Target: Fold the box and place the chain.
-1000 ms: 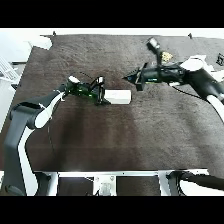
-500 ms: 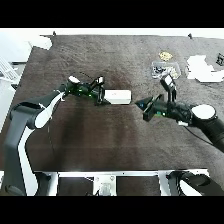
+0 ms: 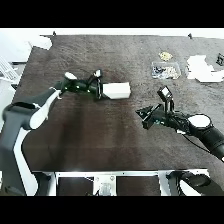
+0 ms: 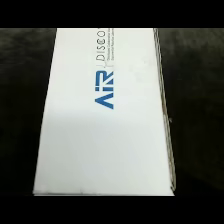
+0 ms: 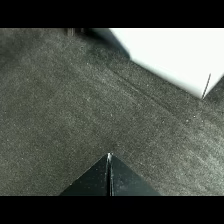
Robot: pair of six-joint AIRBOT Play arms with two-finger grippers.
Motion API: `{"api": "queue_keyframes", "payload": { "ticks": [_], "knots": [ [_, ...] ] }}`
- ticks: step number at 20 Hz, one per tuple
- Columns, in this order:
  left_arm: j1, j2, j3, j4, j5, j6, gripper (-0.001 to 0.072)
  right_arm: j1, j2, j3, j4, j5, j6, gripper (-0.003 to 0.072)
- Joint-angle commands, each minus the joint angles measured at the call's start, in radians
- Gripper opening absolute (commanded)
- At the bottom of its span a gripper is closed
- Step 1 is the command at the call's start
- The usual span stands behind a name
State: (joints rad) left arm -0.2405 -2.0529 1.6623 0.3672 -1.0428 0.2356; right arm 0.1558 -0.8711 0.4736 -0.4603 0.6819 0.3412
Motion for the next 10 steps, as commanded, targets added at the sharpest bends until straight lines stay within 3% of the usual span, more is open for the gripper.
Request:
{"api": "queue_keyframes", "payload": {
  "ticks": [1, 6, 10],
  "knots": [
    [0.079, 0.130, 0.001, 0.043, 0.085, -0.192, 0.0018, -0.001, 0.001, -0.004, 0.000, -0.002, -0.001, 0.0011],
    [0.324, 0.379, 0.001, 0.246, 0.371, -0.469, 0.0020, -0.001, 0.000, -0.004, 0.008, -0.007, 0.004, 0.0011],
    [0.573, 0.389, -0.015, 0.309, 0.452, -0.716, 0.0020, -0.001, 0.000, -0.004, 0.008, -0.011, 0.034, 0.0011]
  ]
}}
